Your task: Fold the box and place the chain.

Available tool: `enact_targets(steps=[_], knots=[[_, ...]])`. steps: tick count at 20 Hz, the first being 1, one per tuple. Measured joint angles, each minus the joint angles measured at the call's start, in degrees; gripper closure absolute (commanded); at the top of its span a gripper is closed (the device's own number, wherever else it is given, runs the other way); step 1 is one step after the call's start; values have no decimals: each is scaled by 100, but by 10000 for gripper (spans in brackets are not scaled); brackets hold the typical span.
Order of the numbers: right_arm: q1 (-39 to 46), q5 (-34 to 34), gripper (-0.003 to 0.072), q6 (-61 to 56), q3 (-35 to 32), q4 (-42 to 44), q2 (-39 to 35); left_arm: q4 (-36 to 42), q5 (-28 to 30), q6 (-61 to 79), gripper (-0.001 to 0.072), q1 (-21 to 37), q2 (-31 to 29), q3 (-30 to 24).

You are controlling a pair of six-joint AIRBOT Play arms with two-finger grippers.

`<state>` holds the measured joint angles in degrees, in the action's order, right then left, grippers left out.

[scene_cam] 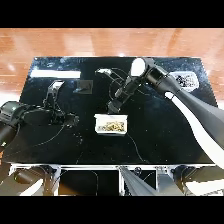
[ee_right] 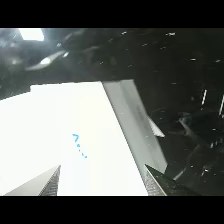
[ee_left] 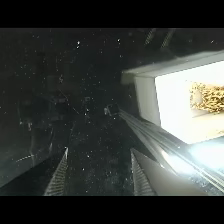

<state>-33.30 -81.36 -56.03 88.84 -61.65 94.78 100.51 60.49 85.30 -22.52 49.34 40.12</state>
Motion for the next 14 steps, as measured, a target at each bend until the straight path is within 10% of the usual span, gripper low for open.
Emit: enact_targets(steps=[14], knots=[[-144, -942, 66, 752, 4, -516, -199, 55, -114, 28, 201, 2, 0, 0]])
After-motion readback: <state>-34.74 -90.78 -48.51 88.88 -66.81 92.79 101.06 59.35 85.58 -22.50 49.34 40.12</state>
